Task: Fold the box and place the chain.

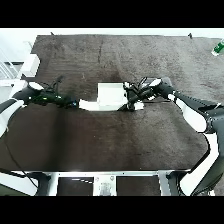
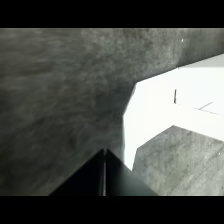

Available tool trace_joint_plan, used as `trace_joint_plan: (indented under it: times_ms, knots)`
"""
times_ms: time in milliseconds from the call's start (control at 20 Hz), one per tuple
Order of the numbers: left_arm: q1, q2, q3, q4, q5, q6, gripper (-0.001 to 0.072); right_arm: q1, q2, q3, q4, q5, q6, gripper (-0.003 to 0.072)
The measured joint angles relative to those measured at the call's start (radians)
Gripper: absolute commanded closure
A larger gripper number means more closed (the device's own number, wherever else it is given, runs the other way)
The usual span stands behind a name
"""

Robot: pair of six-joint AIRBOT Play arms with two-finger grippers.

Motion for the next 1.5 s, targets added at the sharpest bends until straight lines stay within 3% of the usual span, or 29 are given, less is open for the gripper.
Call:
trace_joint_plan:
  times_ms: [500,650,700,950,1000,1100,1500]
  knots:
    - [-0.111,-0.054,0.040,-0.030,0.035,-0.054,0.0674,0.000,0.000,0.000,0.000,0.000,0.000,0.0141]
    - [-0.117,-0.054,0.066,-0.048,0.023,-0.042,0.0605,0.000,0.000,0.000,0.000,0.000,0.000,0.0142]
    - [-0.118,-0.053,0.073,-0.059,0.016,-0.032,0.0506,0.000,0.000,0.000,0.000,0.000,0.000,0.0141]
    - [-0.122,-0.052,0.089,-0.137,-0.023,0.031,0.0495,0.000,0.000,0.000,0.000,0.000,0.000,0.0142]
    - [-0.122,-0.052,0.090,-0.154,-0.031,0.043,0.0436,0.000,0.000,0.000,0.000,0.000,0.000,0.0142]
    - [-0.122,-0.052,0.092,-0.188,-0.045,0.065,0.0396,0.000,0.000,0.000,0.000,0.000,0.000,0.0142]
    - [-0.125,-0.043,0.093,-0.253,-0.080,0.095,0.0390,0.000,0.000,0.000,0.000,0.000,0.000,0.0141]
